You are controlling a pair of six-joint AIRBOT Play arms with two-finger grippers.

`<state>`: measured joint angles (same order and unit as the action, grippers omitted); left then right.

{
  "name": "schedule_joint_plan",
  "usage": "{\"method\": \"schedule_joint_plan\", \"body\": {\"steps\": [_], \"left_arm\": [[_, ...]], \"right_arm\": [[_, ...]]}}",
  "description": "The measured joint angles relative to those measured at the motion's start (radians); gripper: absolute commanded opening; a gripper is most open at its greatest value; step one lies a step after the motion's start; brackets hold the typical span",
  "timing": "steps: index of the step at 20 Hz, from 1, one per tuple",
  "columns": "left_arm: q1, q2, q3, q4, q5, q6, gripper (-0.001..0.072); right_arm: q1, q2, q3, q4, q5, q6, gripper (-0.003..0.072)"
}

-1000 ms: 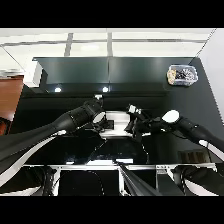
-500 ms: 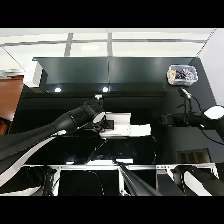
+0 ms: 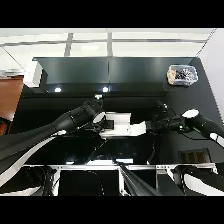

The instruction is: Fold the box and place the chain.

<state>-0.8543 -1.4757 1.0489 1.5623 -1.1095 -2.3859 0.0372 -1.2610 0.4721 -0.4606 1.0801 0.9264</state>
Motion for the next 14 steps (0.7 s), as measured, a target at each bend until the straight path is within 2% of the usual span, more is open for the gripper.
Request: {"method": "schedule_joint_plan", "body": {"steps": [1,2,3,6,7,8,12,14], "left_arm": [[0.000,0.000,0.000,0.000,0.000,0.000,0.0024],[0.000,0.000,0.000,0.000,0.000,0.000,0.0024],[0.000,0.000,0.000,0.000,0.000,0.000,0.0024],[0.000,0.000,0.000,0.000,0.000,0.000,0.0024],[0.000,0.000,0.000,0.000,0.000,0.000,0.0024],[0.000,0.000,0.000,0.000,0.000,0.000,0.0024],[0.000,0.000,0.000,0.000,0.000,0.000,0.0024],[0.000,0.000,0.000,0.000,0.000,0.000,0.0024]], "right_arm": [[0.016,-0.007,0.014,0.009,0.008,-0.011,0.0072],[0.027,-0.013,0.031,0.013,0.021,-0.019,0.0393],[0.035,-0.016,0.047,0.016,0.038,-0.026,0.0576],[0.050,-0.022,0.093,0.029,0.092,-0.037,0.0576],[0.057,-0.023,0.104,0.030,0.103,-0.038,0.0537],[0.068,-0.024,0.116,0.032,0.107,-0.037,0.0467],[0.150,-0.025,0.165,0.027,0.081,0.001,0.0467],[0.206,-0.025,0.200,-0.038,0.044,0.071,0.0467]]}}
